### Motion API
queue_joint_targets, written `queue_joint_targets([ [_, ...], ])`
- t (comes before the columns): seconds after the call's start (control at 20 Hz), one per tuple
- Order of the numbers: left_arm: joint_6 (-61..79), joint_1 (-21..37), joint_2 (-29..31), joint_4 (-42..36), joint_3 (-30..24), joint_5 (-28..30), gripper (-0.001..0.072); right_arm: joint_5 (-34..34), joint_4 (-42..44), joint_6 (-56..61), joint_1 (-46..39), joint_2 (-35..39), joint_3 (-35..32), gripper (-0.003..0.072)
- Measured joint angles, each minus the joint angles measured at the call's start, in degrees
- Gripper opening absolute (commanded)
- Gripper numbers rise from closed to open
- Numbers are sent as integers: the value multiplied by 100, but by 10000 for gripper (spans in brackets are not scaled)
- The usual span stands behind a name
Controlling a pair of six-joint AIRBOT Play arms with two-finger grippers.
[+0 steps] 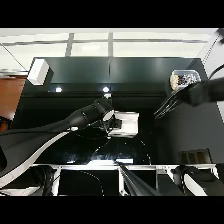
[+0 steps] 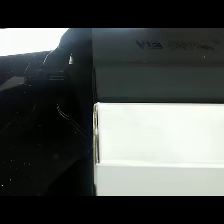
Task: Fold the box and place the chain.
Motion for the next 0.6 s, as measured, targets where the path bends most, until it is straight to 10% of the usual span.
queue_joint_targets([
  [0.6,0,2,0,-2,0,13,26,-1252,168,-72,1965,-501,-802,45],
])
